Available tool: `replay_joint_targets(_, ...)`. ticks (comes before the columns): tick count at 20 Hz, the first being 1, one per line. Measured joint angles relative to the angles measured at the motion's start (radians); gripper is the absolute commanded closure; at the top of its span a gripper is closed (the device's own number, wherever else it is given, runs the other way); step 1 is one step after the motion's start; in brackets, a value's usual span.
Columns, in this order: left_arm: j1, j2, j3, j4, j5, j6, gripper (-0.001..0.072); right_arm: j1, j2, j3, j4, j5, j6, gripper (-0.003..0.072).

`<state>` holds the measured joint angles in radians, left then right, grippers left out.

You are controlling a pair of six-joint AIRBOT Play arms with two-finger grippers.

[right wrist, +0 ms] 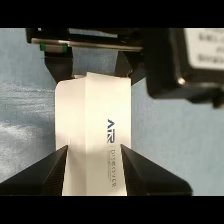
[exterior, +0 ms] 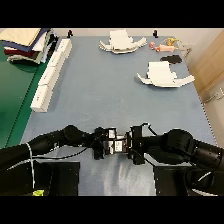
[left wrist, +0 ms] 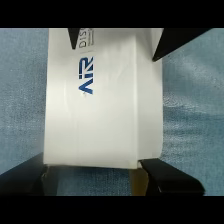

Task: Fold the box.

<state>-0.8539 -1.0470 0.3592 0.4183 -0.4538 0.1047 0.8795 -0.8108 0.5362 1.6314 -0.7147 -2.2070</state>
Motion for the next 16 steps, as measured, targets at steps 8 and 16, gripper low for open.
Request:
replay_joint_targets(8,0.000,0.000,0.000,0.000,0.002,-0.001,0.0305,0.012,-0.010,0.000,-0.054,0.041,0.024,0.0210)
replay_joint_targets(16,0.000,0.000,0.000,0.000,-0.002,0.000,0.0305,0.013,0.011,0.022,-0.080,0.045,0.027,0.0210)
